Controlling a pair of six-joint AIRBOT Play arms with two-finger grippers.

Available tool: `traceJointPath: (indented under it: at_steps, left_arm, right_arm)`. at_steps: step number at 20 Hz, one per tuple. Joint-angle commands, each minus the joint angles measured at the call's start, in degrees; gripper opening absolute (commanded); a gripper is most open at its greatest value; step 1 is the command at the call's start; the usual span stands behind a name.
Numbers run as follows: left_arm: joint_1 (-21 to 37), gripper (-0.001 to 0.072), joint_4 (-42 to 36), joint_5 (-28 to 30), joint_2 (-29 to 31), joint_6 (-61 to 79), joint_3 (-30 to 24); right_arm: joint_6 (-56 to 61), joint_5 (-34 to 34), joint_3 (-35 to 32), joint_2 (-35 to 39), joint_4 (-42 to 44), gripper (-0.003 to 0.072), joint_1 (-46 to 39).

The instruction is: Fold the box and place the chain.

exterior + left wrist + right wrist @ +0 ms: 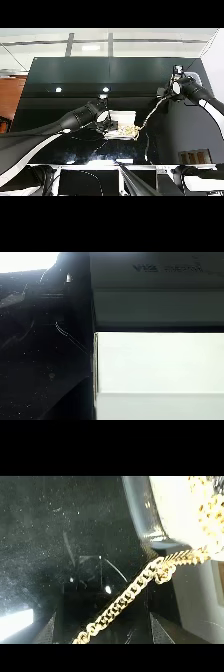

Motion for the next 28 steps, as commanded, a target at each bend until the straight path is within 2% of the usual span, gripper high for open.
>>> traceJointPath:
  at_steps: [1, 2, 6, 7, 8, 9, 11, 12, 16, 18, 21, 23, 28]
  left_arm:
    - [0.00, 0.0029, 0.00, 0.00, 0.00, 0.02, 0.02]
    - [0.00, 0.0029, 0.00, 0.00, 0.00, 0.02, 0.02]
    - [0.00, 0.0029, 0.00, 0.00, 0.00, 0.02, 0.02]
    - [0.00, 0.0029, 0.00, 0.00, 0.00, 0.02, 0.02]
    - [0.00, 0.0029, 0.00, 0.00, 0.00, 0.02, 0.02]
    - [0.00, 0.0029, 0.00, 0.00, 0.00, 0.02, 0.02]
    - [0.00, 0.0029, 0.00, 0.00, 0.00, 0.02, 0.02]
    - [0.00, 0.0029, 0.00, 0.00, 0.00, 0.02, 0.02]
    - [0.00, 0.0029, -0.02, 0.00, 0.00, 0.02, 0.02]
    - [0.00, 0.0029, 0.00, 0.00, 0.00, 0.02, 0.02]
    - [0.00, 0.0029, -0.02, 0.00, 0.00, 0.02, 0.02]
    - [0.00, 0.0029, -0.02, 0.00, 0.00, 0.02, 0.02]
    - [0.00, 0.0029, -0.02, 0.00, 0.00, 0.02, 0.02]
  right_arm:
    - [0.96, 2.23, 0.68, -0.74, 1.92, 0.0584, 0.24]
    - [0.87, 2.36, 0.68, -0.90, 2.56, 0.0534, 0.24]
    - [0.87, 2.56, 0.68, -1.88, 4.48, 0.0518, 0.31]
    - [0.87, 2.56, 0.68, -1.88, 4.52, 0.0412, 0.35]
    - [0.87, 2.54, 0.68, -1.88, 4.50, 0.0385, 0.37]
    - [0.85, 2.89, 0.68, -1.86, 4.44, 0.0230, 0.48]
    - [0.59, 3.74, 0.68, -1.77, 4.48, 0.0038, 0.59]
    - [0.24, 4.28, 0.68, -1.60, 4.46, 0.0012, 0.57]
    - [-3.30, 5.75, 0.68, 1.49, 4.50, 0.0017, 0.57]
    - [-8.87, 7.08, 0.68, 4.94, 6.67, 0.0017, 0.57]
    - [-18.10, 11.45, 0.72, 13.27, 11.82, 0.0017, 0.57]
    - [-24.46, 16.13, 1.25, 20.39, 18.86, 0.0017, 0.59]
    - [-29.46, 23.30, 4.55, 35.69, 28.11, 0.0017, 0.57]
